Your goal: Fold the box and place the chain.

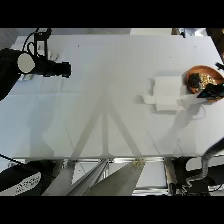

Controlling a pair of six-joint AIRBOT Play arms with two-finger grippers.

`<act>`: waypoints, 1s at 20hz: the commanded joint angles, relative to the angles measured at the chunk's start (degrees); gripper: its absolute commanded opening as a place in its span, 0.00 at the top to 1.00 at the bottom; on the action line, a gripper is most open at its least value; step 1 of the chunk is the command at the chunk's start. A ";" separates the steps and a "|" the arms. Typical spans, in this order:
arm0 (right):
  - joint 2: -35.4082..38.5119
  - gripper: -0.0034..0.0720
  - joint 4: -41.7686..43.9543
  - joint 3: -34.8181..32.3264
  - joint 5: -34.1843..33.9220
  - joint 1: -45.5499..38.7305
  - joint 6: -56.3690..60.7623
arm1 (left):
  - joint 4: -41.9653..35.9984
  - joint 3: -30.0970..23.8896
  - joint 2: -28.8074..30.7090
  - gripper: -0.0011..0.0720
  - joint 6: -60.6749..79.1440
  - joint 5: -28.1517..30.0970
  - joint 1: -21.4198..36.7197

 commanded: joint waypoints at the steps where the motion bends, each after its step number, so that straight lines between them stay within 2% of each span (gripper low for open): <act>1: -0.04 0.94 5.25 -1.03 -4.55 8.72 -3.04 | 0.00 0.02 0.04 0.19 0.02 0.00 0.04; 7: -0.07 0.94 21.40 -1.14 -15.52 20.59 -9.05 | 0.00 0.02 0.04 0.19 0.00 0.00 0.04; 10: -0.07 0.94 25.11 -2.23 -19.54 25.14 -11.10 | 0.00 0.02 0.04 0.19 0.00 0.00 0.04; 15: -0.04 0.94 37.20 -11.74 -30.71 31.04 -19.47 | -0.02 0.02 0.04 0.19 0.00 0.37 0.04; 20: -0.07 0.94 43.60 -18.73 -40.74 35.23 -25.57 | 0.00 0.02 0.04 0.19 0.00 0.22 0.04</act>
